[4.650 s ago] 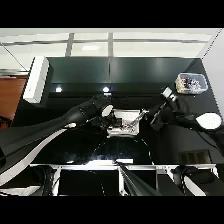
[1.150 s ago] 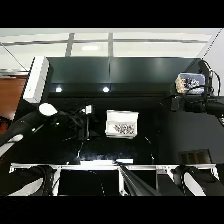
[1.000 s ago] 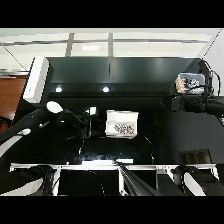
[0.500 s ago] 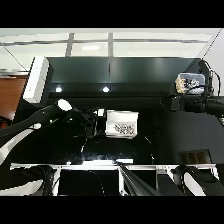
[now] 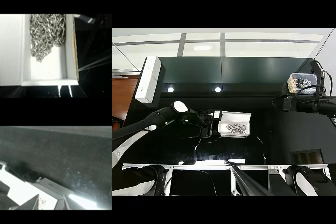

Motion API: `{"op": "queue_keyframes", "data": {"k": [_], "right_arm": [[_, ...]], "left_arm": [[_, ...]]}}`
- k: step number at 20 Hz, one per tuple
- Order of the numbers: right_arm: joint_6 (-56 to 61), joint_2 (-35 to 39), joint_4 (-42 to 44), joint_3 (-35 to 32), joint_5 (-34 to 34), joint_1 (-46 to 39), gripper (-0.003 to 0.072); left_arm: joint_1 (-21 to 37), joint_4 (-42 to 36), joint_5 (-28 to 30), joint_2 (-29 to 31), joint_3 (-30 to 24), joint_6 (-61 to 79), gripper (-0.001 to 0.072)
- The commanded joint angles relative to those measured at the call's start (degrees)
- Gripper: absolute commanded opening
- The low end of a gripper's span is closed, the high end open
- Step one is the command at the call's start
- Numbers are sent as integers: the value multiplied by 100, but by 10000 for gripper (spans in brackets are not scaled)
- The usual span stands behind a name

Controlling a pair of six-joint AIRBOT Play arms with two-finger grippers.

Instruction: Fold the box and place the chain.

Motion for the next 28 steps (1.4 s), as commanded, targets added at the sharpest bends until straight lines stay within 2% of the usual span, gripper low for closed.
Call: {"op": "queue_keyframes", "data": {"k": [1, 2, 4, 7, 10, 12, 14, 17, 21, 26, 27, 28], "right_arm": [[487, -13, -9, -142, -372, 4, 378], [739, -76, -35, -186, -476, 44, 403], [1003, -352, -146, -186, -717, 400, 673], [1014, -979, -146, -42, -1598, 1150, 675], [925, -1816, -138, 450, -1735, 1672, 675], [315, -2090, -149, 503, -1812, 1950, 674], [-1351, -2116, -129, 507, -1593, 2133, 674], [-3744, -2017, -133, 511, -841, 2253, 674], [-4057, -1801, -247, 614, -46, 2240, 673], [-4413, -1803, -146, 46, -92, 2511, 670], [-4411, -1803, -138, 35, -177, 2559, 587], [-4413, -1803, -94, 37, -282, 2581, 555]], "left_arm": [[-13, -52, 83, -2, 7, -4, 483], [-13, -57, 153, -2, 7, -7, 484], [-13, -61, 319, -2, 7, -37, 484], [-13, -81, 404, -2, 7, -74, 488], [-13, -81, 404, -2, 7, -76, 488], [-13, -81, 404, -2, 7, -76, 488], [-13, -81, 404, -2, 7, -76, 488], [-13, -79, 404, -2, 7, -76, 488], [-13, -79, 402, -2, 7, -74, 488], [-66, -68, 393, -2, 7, -74, 488], [-68, -68, 396, -2, 7, -74, 487], [-72, -66, 398, -4, 7, -74, 487]]}}
